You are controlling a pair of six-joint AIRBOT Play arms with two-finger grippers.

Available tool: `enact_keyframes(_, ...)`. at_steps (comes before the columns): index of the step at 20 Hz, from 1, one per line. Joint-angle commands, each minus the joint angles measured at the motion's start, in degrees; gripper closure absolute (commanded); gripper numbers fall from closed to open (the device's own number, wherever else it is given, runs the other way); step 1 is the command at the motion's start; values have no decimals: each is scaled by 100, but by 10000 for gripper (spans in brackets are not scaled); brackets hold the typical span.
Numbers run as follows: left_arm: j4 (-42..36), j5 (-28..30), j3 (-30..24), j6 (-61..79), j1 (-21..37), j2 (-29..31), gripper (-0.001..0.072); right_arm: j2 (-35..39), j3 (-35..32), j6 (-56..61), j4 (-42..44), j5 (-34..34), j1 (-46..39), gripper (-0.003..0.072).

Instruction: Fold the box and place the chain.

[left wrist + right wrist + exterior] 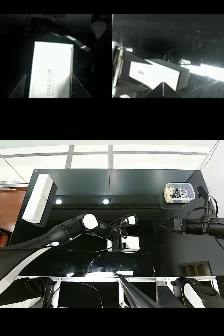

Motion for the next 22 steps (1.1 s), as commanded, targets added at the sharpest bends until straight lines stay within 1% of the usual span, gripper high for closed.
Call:
enact_keyframes(1, -22, -177, 35, -52, -22, -42, -2, 2, 7, -13, -4, -35, -4, 681)
enact_keyframes(4, 120, -214, 35, -52, -26, -44, -2, 2, 7, -35, -2, -35, -4, 681)
enact_keyframes(13, 210, -210, 35, -52, -116, -131, -4, 2, 7, -52, -4, -55, -4, 680)
enact_keyframes(16, 647, -138, 33, -199, -260, -138, -5, 2, 7, -52, -4, -144, -4, 680)
enact_keyframes(18, 953, 70, 26, -481, -361, -188, -5, 2, 7, -52, -4, -155, -4, 680)
enact_keyframes(22, 1353, 264, 24, -809, -540, -472, -5, 2, 7, -52, -4, -166, -4, 680)
